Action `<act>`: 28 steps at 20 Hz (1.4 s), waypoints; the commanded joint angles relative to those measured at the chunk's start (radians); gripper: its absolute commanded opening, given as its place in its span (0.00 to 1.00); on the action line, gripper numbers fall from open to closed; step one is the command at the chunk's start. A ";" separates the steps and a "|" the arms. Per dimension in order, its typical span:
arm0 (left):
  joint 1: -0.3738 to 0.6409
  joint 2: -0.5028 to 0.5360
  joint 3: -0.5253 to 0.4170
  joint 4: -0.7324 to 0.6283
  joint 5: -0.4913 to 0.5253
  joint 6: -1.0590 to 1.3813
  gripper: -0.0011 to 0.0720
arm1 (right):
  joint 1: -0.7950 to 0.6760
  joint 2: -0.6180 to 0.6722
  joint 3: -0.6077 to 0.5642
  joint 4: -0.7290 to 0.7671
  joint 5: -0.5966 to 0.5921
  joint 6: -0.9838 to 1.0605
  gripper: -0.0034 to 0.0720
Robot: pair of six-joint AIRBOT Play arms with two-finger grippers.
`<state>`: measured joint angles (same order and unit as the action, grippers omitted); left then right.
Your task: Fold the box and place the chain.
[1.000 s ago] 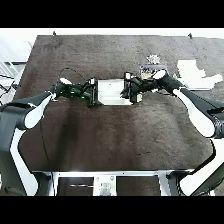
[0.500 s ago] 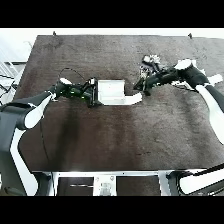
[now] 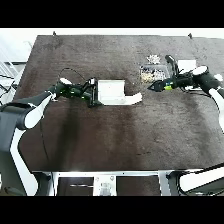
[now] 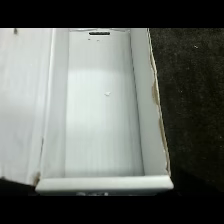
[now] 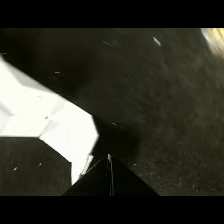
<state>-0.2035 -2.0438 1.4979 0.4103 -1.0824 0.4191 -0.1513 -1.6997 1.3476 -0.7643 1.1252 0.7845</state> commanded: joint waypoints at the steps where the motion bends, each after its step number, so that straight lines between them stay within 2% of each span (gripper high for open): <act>1: 0.000 -0.001 0.000 0.000 0.001 0.000 0.47 | 0.028 -0.083 -0.016 0.024 -0.010 0.081 0.05; 6: 0.000 -0.001 0.000 0.000 0.001 0.000 0.47 | 0.135 -0.147 -0.016 0.045 -0.006 0.159 0.05; 13: 0.000 -0.001 0.000 0.000 0.001 0.000 0.47 | 0.182 -0.113 0.003 0.115 0.006 0.166 0.06; 15: 0.000 0.000 0.000 0.000 0.001 0.000 0.47 | 0.182 -0.091 0.006 0.122 0.028 0.165 0.32; 17: 0.000 0.000 0.000 0.000 0.001 0.000 0.47 | 0.183 -0.068 0.008 0.124 0.027 0.166 0.34; 19: 0.000 -0.001 0.000 0.000 0.001 0.000 0.47 | 0.183 -0.066 0.011 0.145 0.027 0.185 0.53; 20: 0.000 -0.001 0.000 0.000 0.001 0.000 0.47 | 0.184 -0.066 0.011 0.148 0.027 0.196 0.55; 22: 0.000 -0.001 0.000 0.001 0.002 0.000 0.47 | 0.193 -0.068 0.011 0.148 0.026 0.219 0.67; 28: 0.000 -0.001 0.000 0.000 0.005 0.000 0.47 | 0.240 -0.068 0.011 0.148 0.011 0.284 0.68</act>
<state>-0.2035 -2.0438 1.4979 0.4107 -1.0813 0.4191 0.0689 -1.7683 1.3582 -0.6193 1.1458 1.0302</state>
